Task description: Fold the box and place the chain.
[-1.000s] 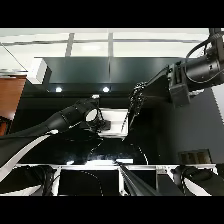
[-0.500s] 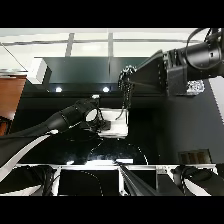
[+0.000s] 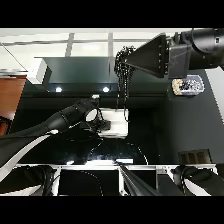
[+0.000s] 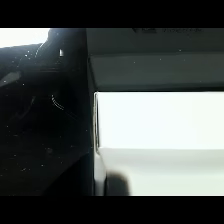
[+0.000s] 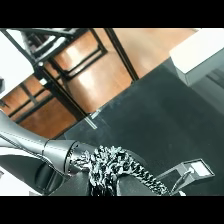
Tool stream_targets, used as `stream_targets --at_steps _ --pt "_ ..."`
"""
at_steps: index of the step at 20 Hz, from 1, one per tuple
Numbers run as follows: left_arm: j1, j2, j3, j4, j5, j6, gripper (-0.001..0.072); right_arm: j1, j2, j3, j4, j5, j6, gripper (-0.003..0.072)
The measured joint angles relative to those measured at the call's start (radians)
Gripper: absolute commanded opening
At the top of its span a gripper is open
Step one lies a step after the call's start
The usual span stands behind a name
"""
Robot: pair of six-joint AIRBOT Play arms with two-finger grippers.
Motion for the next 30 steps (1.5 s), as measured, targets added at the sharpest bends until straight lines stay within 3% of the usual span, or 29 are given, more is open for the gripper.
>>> stream_targets --at_steps 6,18,23,30 --pt "0.000 0.000 0.000 0.000 0.000 0.000 0.0028 0.000 0.000 -0.033 -0.035 0.057 0.021 0.0003" --pt "0.000 0.000 0.000 0.000 0.000 0.000 0.0028 0.008 0.000 -0.278 -0.065 0.069 0.034 0.0003" --pt "0.000 0.000 0.000 0.000 0.000 0.000 0.0028 0.033 -0.001 -0.441 -0.126 0.018 0.049 0.0004" --pt "0.000 0.000 0.000 0.000 0.000 0.000 0.0028 0.106 -0.031 -0.632 -0.147 -0.160 0.060 0.0010"
